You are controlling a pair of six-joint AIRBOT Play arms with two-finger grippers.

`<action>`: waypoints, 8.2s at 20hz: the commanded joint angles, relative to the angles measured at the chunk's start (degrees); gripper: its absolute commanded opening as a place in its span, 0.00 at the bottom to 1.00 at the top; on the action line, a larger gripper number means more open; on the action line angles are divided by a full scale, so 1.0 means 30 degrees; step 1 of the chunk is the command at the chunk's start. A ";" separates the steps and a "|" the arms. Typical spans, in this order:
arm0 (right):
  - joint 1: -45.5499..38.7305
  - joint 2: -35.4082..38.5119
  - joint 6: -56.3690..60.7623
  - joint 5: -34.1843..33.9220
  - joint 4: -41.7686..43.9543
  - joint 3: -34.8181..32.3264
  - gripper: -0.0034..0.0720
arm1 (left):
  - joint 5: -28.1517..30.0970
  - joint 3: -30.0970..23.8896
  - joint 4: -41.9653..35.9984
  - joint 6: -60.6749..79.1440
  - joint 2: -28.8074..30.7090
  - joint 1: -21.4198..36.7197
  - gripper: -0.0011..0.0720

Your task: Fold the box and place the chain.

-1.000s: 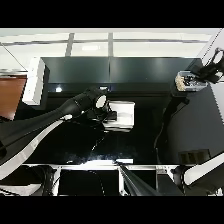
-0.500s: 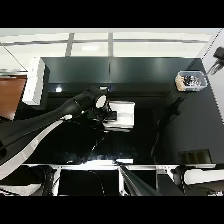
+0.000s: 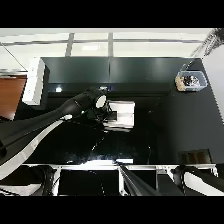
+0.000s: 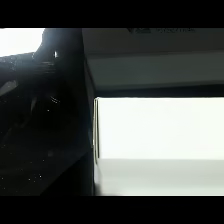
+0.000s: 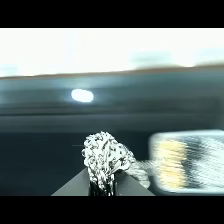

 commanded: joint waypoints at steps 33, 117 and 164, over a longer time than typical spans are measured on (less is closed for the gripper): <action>0.7919 0.2368 -0.0896 0.2980 0.8969 -0.4991 0.06 | 0.0036 0.0007 -0.0087 0.0000 0.0000 0.0000 0.05; 0.4488 0.5013 0.0044 -0.3606 0.4823 -1.8265 0.41 | 0.2390 -0.7402 -1.5664 4.8173 0.2769 0.7766 0.99; 0.6288 0.3104 -0.2106 -0.9843 0.5129 -1.7573 0.90 | 0.5493 -0.7359 -1.7493 4.4938 0.1807 0.5909 0.67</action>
